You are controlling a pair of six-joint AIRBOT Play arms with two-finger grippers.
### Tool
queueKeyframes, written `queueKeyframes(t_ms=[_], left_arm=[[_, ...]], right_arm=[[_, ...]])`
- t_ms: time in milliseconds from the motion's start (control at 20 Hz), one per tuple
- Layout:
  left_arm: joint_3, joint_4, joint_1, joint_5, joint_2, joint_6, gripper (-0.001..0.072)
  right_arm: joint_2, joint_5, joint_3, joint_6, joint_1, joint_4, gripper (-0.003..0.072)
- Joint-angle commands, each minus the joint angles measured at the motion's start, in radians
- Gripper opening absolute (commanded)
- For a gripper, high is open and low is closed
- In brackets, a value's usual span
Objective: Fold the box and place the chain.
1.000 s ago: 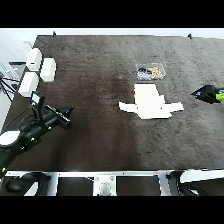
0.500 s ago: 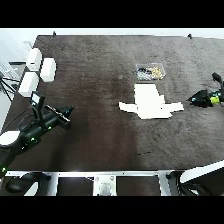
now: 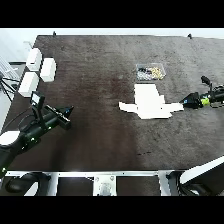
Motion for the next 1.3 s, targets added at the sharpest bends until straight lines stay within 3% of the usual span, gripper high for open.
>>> queueKeyframes(t_ms=[0, 300, 400, 450, 550, 900, 1150, 1250], left_arm=[[0.001, 0.0, 0.0, 0.0, 0.0, 0.0, 0.0024], [0.001, 0.0, 0.0, 0.0, 0.0, 0.0, 0.0024], [0.001, 0.0, 0.0, 0.0, 0.0, 0.0, 0.0024], [0.001, 0.0, 0.0, 0.0, 0.0, 0.0, 0.0024], [0.001, 0.0, 0.0, 0.0, 0.0, 0.0, 0.0024], [0.001, 0.0, 0.0, 0.0, 0.0, 0.0, 0.0024], [0.001, 0.0, 0.0, 0.0, 0.0, 0.0, 0.0024], [0.001, 0.0, 0.0, 0.0, 0.0, 0.0, 0.0024]], right_arm=[[-0.022, 0.017, 0.001, -0.008, 0.023, 0.01, 0.0503], [-0.05, 0.078, -0.001, -0.009, 0.082, 0.042, 0.0491], [-0.05, 0.078, 0.0, -0.008, 0.103, 0.043, 0.0394], [-0.05, 0.078, -0.001, -0.008, 0.11, 0.043, 0.0399], [-0.05, 0.076, -0.001, -0.027, 0.119, 0.042, 0.0526], [-0.053, 0.085, 0.0, -0.023, 0.079, 0.056, 0.0526], [-0.133, 0.163, 0.0, -0.023, 0.09, 0.246, 0.0524], [-0.162, 0.19, -0.002, -0.023, 0.113, 0.252, 0.0493]])
